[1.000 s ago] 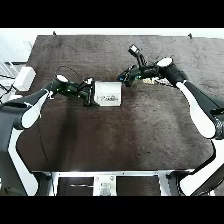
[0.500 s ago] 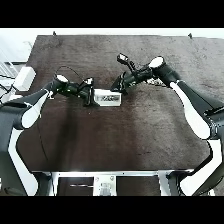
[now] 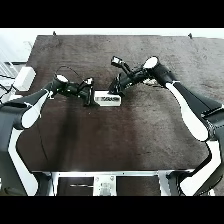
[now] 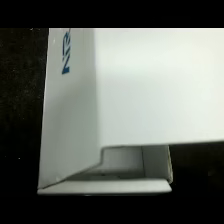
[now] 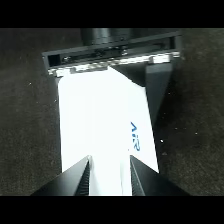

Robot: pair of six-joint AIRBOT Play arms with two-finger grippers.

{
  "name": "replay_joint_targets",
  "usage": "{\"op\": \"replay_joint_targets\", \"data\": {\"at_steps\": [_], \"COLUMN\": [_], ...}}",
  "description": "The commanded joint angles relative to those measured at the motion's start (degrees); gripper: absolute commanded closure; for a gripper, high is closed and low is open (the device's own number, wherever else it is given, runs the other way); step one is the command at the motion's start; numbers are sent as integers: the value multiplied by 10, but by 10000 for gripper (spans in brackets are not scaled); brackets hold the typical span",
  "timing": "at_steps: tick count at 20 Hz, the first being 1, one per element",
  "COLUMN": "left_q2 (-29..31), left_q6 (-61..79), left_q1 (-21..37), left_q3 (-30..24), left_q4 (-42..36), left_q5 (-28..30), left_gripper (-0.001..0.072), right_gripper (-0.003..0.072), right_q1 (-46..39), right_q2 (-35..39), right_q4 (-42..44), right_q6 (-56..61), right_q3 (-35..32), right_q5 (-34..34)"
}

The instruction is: Fold the box and place the chain.

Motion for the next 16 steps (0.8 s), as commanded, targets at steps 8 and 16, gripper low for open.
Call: {"op": "replay_joint_targets", "data": {"at_steps": [8,16], "left_q2": [0,0], "left_q6": [0,1], "left_q1": [0,0], "left_q3": [0,0], "left_q4": [0,0], "left_q5": [0,0], "left_gripper": [121,121], "right_gripper": [252,267], "right_q1": [7,10], "right_q2": [-14,-12], "right_q4": [-22,-22], "right_q6": [5,33], "right_q3": [0,1], "right_q5": [-41,-38]}}
